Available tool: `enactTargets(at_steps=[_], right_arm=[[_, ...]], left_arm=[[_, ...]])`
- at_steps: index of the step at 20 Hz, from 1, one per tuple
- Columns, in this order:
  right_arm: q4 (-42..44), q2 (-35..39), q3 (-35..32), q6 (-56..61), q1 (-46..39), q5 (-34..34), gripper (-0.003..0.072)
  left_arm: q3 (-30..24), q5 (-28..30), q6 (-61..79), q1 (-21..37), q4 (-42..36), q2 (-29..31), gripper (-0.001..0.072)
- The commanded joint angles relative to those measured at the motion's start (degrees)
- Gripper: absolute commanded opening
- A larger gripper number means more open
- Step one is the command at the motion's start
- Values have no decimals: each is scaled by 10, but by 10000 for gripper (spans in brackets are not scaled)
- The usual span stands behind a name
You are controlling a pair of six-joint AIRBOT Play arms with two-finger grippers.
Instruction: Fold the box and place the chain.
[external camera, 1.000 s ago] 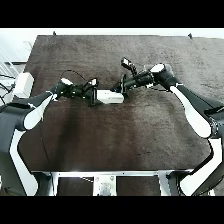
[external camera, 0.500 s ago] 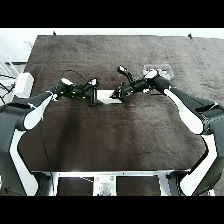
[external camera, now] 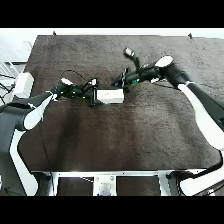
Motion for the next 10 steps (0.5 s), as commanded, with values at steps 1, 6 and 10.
enactTargets(at_steps=[1, 6, 10], right_arm=[[11, 103, -51, 41, -2, -38, 5], [8, 339, -300, 81, -26, -284, 7], [8, 487, -492, 98, -52, -407, 8]], left_arm=[[1, 0, 0, 0, 0, 0, 306], [1, 0, 0, 0, 0, 0, 306], [1, 0, 0, 0, 0, 0, 306]])
